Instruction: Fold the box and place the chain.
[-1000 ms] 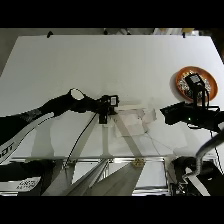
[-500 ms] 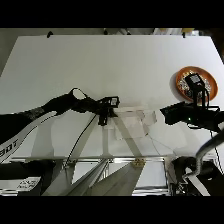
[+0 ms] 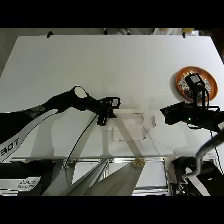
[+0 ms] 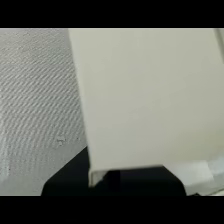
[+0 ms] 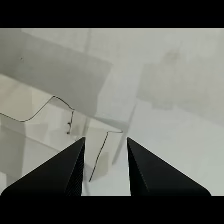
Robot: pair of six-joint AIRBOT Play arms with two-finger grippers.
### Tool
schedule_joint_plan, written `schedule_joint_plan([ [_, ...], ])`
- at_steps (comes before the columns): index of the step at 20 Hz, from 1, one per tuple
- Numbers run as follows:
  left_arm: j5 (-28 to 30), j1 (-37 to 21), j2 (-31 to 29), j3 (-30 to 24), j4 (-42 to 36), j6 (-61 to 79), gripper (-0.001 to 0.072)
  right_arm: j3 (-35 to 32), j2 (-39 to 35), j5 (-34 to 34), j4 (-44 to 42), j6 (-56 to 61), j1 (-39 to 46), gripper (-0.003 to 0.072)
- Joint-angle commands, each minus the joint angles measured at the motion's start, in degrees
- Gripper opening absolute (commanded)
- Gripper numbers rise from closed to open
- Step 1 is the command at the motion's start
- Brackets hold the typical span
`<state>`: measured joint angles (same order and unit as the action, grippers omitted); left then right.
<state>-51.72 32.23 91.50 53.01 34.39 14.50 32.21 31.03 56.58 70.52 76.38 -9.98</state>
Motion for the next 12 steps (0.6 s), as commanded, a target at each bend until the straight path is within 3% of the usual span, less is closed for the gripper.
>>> schedule_joint_plan([
  [1,0.1,0.0,0.6,0.3,1.7,-0.6,0.0005,0.0,0.0,0.0,0.0,0.0,-0.1,0.0299],
  [12,1.4,0.0,0.4,0.3,1.6,-0.6,0.0013,0.0,0.0,0.0,0.0,0.0,-0.1,0.0299],
])
